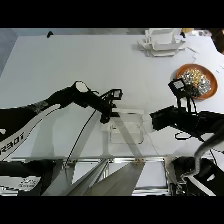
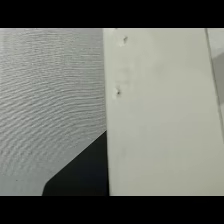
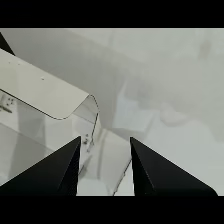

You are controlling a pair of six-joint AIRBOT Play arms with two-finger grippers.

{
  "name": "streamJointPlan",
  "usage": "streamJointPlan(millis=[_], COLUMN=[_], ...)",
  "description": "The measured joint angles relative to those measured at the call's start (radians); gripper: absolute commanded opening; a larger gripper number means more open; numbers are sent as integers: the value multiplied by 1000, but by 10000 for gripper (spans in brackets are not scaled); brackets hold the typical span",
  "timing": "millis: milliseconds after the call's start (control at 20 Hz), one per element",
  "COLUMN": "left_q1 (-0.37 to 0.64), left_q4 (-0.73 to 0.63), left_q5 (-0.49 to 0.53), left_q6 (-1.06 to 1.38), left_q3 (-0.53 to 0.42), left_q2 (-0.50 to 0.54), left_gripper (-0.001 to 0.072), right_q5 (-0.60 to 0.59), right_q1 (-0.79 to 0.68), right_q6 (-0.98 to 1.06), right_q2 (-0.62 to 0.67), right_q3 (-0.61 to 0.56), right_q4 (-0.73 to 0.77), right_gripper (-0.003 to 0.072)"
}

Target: Fold the box and place the chain.

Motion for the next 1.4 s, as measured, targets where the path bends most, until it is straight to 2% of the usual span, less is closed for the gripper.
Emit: streamJointPlan(millis=[150,500,900,1400], left_q1=[-4,-5,-6,-6], left_q4=[17,28,74,76], left_q5=[23,167,192,185], left_q6=[3,6,6,3], left_q3=[0,-1,-1,0], left_q2=[13,98,105,61], left_gripper=[1,1,5,5], right_q5=[8,12,16,16], right_q1=[0,0,0,0], right_q6=[-3,-4,-5,-5], right_q2=[0,0,0,0], right_q3=[2,2,2,2], right_q4=[-7,-30,-35,-35], right_gripper=[341,340,340,340])
